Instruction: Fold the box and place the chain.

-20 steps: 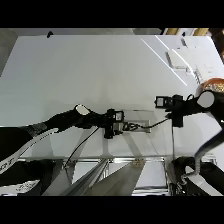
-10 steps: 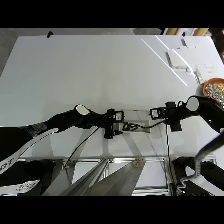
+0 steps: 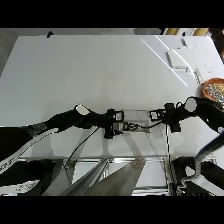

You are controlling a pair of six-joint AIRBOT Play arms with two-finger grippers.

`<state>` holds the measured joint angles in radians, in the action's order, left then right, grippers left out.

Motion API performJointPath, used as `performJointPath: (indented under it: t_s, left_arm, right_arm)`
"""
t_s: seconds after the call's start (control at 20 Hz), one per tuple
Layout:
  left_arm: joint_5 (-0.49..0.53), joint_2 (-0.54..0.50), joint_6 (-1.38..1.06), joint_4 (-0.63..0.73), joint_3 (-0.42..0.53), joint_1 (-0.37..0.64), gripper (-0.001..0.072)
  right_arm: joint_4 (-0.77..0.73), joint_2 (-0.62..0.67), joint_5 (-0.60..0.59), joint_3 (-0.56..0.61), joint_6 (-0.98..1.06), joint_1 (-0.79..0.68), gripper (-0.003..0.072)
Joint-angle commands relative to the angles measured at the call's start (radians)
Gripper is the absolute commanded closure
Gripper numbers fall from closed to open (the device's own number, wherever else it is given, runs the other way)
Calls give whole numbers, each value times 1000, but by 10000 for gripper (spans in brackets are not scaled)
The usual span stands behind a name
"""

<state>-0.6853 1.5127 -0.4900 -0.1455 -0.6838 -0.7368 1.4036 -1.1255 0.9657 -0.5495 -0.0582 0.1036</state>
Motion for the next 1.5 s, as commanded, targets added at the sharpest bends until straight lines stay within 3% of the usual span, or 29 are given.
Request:
performJointPath:
  t_s: [0.0, 0.25, 0.6, 0.85, 0.95, 1.2, 1.35, 1.4, 1.45]
  left_arm:
    - [0, -1, 0, 0, 0, 0, 434]
    - [0, 0, 0, 0, 0, 0, 434]
    - [0, -1, 0, 0, 0, 0, 434]
    - [0, -1, 0, 0, 0, 0, 434]
    - [0, 0, 0, 0, 0, 0, 434]
    - [0, -1, 0, 0, 0, 0, 434]
    - [0, -1, 0, 0, 0, 0, 434]
    - [0, -1, 0, 0, 0, 0, 434]
    - [0, -1, 0, 0, 0, 0, 434]
  right_arm:
    - [2, 6, 47, 1, 1, 0, 666]
    - [-22, 153, 135, 1, 90, 0, 667]
    - [-468, 389, 218, 1, 106, 0, 667]
    - [-590, 434, 216, 2, 105, 87, 667]
    - [-600, 433, 145, 14, 106, 167, 667]
    - [-655, 417, -174, 91, 114, 340, 666]
    - [-656, 371, -226, 93, 114, 379, 666]
    - [-656, 354, -227, 93, 114, 381, 654]
    - [-655, 341, -227, 93, 114, 381, 558]
